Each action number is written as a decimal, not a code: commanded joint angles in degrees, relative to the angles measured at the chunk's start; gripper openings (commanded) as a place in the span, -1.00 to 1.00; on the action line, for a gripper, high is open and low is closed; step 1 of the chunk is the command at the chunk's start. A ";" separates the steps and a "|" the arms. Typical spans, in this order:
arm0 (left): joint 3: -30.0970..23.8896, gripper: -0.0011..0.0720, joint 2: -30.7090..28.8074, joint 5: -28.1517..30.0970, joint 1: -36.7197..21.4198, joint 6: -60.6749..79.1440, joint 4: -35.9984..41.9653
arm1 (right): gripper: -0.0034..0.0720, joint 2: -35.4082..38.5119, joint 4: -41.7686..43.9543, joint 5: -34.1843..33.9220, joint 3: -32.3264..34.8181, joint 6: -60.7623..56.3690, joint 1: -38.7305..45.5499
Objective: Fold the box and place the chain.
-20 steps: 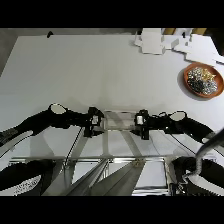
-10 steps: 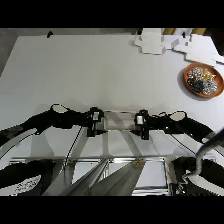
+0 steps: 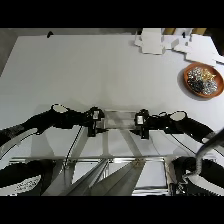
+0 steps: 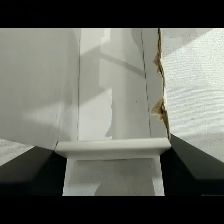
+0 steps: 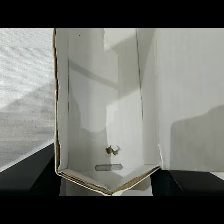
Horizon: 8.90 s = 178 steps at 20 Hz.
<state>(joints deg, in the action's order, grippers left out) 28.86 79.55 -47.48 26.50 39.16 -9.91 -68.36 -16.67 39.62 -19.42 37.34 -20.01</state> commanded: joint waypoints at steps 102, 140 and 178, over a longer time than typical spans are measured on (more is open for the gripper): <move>0.04 -0.56 0.00 0.11 0.02 -0.72 0.04 | -0.87 3.02 30.60 -15.50 -2.08 -16.26 -3.32; 0.04 -0.56 -0.07 0.11 0.02 -0.74 0.04 | -0.87 17.27 -46.18 18.12 -13.55 -45.18 2.27; 0.04 -0.56 -0.09 0.11 0.02 -0.72 0.04 | -0.49 5.33 -22.25 5.77 -9.35 -29.27 -0.76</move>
<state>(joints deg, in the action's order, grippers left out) 28.86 79.50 -47.35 26.50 38.41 -9.87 -62.96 -41.08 46.63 -28.82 7.38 -20.62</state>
